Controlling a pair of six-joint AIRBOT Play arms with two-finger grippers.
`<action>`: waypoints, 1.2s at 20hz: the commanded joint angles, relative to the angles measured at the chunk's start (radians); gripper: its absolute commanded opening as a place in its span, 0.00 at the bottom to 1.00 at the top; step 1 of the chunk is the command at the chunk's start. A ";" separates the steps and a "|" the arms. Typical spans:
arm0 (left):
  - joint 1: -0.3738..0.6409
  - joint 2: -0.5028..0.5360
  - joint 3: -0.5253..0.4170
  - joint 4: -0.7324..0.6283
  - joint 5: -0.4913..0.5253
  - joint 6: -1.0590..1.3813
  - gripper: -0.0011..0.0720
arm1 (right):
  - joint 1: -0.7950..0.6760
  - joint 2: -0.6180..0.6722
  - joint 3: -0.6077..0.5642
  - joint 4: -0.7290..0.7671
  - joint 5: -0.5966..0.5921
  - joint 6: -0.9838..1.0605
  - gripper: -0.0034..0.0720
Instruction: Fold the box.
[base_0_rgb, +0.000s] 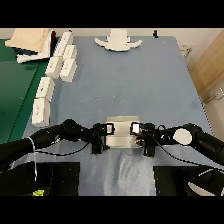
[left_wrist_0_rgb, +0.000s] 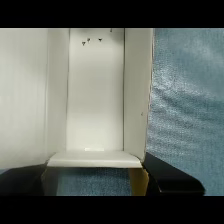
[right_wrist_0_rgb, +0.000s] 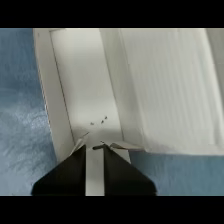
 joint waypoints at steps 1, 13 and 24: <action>0.001 0.000 0.000 0.000 0.000 0.000 0.44 | 0.000 0.074 0.053 -0.344 0.194 0.444 0.05; 0.001 0.000 0.000 0.000 0.001 0.000 0.44 | -0.518 0.014 0.018 -0.201 0.318 1.184 0.05; 0.001 0.000 0.000 0.000 0.001 0.000 0.44 | -0.519 -0.023 0.016 0.095 0.352 1.003 0.05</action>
